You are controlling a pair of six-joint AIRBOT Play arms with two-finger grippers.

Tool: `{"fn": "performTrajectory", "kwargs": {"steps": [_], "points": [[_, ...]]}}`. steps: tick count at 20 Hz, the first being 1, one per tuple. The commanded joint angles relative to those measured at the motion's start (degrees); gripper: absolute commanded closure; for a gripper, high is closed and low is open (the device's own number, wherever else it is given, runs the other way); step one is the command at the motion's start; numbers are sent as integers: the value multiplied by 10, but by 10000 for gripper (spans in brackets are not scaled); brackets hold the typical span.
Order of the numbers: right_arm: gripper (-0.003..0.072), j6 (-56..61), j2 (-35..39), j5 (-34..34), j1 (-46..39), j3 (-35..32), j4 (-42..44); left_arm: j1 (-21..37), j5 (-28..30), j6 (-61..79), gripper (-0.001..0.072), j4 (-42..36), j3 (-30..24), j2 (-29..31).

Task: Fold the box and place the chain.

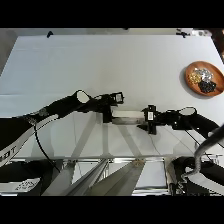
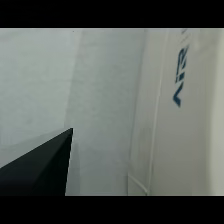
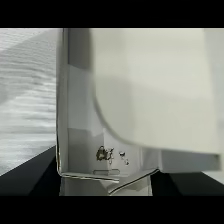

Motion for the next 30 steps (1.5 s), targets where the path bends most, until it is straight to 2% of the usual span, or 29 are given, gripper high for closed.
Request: {"fn": "performTrajectory", "kwargs": {"steps": [1,6,9,10,11,14,18,22,23,24,26,30], "points": [[221,4,0,0,0,0,3,0,-39,0,129,-4,0,11],[221,4,0,0,0,0,2,7,-47,-35,123,25,0,51],[221,4,0,0,0,0,2,26,-54,-120,121,93,0,68],[221,4,0,0,0,0,3,34,-62,-153,98,116,0,72],[221,4,0,0,0,0,3,45,-77,-185,52,140,0,77],[221,4,0,0,0,0,3,76,-140,-261,65,173,0,103],[221,4,0,0,0,0,3,108,-203,-292,90,174,0,175],[221,4,0,0,0,0,3,114,-259,-318,396,158,0,259],[221,4,0,0,0,0,3,114,-280,-315,524,127,0,273],[221,4,0,0,0,0,3,114,-308,-299,707,90,0,281],[221,4,0,0,0,0,3,102,-348,-280,704,61,0,283],[221,4,0,0,0,0,3,19,-327,-275,705,77,-31,280]]}}
